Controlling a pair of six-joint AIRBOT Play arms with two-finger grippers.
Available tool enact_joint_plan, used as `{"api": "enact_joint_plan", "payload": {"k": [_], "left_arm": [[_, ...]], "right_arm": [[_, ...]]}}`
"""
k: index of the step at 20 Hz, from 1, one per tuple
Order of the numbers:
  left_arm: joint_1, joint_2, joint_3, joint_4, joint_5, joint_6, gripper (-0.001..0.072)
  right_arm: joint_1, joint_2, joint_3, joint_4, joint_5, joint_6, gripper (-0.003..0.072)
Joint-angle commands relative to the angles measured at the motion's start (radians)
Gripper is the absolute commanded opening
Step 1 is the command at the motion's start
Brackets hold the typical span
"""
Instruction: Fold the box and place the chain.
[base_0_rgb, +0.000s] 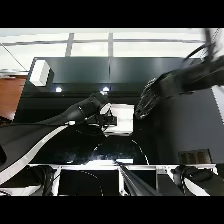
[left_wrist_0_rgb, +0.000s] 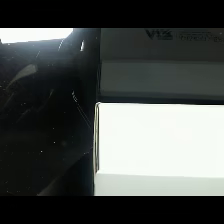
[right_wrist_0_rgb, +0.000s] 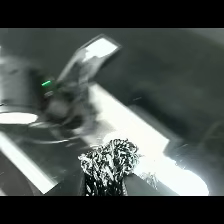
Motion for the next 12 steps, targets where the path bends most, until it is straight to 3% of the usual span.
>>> {"api": "enact_joint_plan", "payload": {"k": [1, 12], "left_arm": [[0.000, 0.000, 0.001, 0.004, 0.000, 0.000, 0.0027], [0.000, 0.000, 0.001, 0.003, 0.000, 0.000, 0.0027]], "right_arm": [[0.103, -0.020, -0.129, 0.062, -0.150, -0.003, 0.0004], [0.153, -0.133, -0.365, 0.058, -0.289, -0.003, 0.0012]]}}
